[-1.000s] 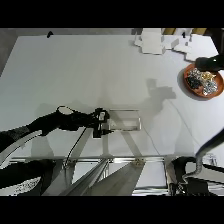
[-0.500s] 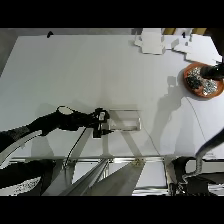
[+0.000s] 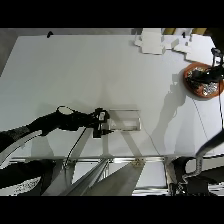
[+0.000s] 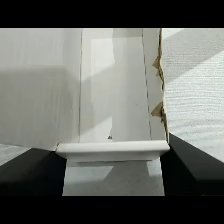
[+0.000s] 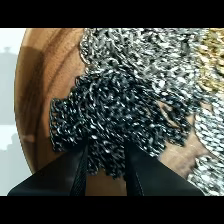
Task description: Fold the box and place the chain.
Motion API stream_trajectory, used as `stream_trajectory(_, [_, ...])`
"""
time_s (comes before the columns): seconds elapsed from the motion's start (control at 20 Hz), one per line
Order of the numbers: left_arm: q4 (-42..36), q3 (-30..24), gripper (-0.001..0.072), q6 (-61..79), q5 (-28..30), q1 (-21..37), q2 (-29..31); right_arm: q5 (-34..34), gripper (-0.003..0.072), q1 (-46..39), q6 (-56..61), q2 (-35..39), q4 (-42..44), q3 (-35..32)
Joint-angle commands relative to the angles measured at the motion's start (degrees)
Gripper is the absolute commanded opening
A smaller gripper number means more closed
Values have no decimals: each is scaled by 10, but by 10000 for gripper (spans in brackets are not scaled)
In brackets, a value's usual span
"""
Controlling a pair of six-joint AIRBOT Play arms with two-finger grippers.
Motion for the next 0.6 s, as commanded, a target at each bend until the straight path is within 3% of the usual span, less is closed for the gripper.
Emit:
stream_trajectory(0.0, [0, 0, 97, 0, 0, 0, 0, -3, 219, 0, -2, -11, 14, 0])
stream_trajectory(0.3, [0, 0, 97, 0, 0, 0, 0, 3, 215, 0, -3, -13, 14, 0])
stream_trajectory(0.45, [0, 0, 97, 0, 0, 0, 0, 21, 40, 0, -3, -24, 14, 0])
stream_trajectory(0.55, [0, 0, 97, 0, 0, 0, 0, 23, 15, 0, -3, -23, 10, 0])
